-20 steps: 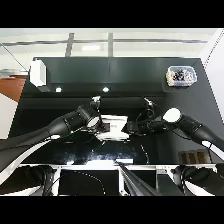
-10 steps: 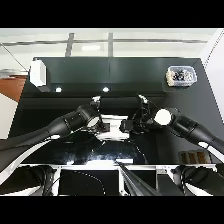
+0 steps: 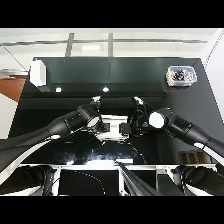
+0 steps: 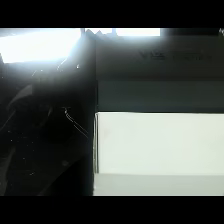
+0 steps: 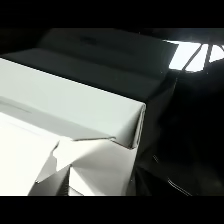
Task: Fold the box and place the chain.
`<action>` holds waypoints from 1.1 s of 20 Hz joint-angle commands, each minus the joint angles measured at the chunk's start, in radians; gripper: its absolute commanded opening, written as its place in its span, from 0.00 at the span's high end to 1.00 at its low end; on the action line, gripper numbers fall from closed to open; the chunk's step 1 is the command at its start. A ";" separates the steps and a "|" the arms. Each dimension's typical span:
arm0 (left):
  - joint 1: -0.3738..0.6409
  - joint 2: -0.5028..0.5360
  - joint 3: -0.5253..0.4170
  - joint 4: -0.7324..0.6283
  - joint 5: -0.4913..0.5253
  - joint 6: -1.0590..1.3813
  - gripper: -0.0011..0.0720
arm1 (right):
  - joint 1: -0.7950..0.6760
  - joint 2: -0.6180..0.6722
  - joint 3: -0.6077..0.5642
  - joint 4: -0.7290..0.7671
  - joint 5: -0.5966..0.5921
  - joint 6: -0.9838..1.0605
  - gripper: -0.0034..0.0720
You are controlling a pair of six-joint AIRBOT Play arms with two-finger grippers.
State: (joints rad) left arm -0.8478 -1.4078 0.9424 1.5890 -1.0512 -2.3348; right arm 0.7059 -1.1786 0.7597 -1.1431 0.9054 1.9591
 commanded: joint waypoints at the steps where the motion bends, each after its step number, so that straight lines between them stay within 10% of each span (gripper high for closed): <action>1: 0.001 -0.001 0.000 0.000 0.001 0.002 0.95 | 0.014 -0.007 0.003 -0.047 0.010 0.042 0.40; 22: 0.001 -0.001 0.000 0.001 0.003 0.002 0.95 | 0.094 -0.068 0.113 -0.247 0.060 0.194 0.48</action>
State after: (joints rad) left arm -0.8478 -1.4078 0.9424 1.5917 -1.0504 -2.3329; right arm 0.7975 -1.2434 0.8700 -1.3472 0.9413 2.1277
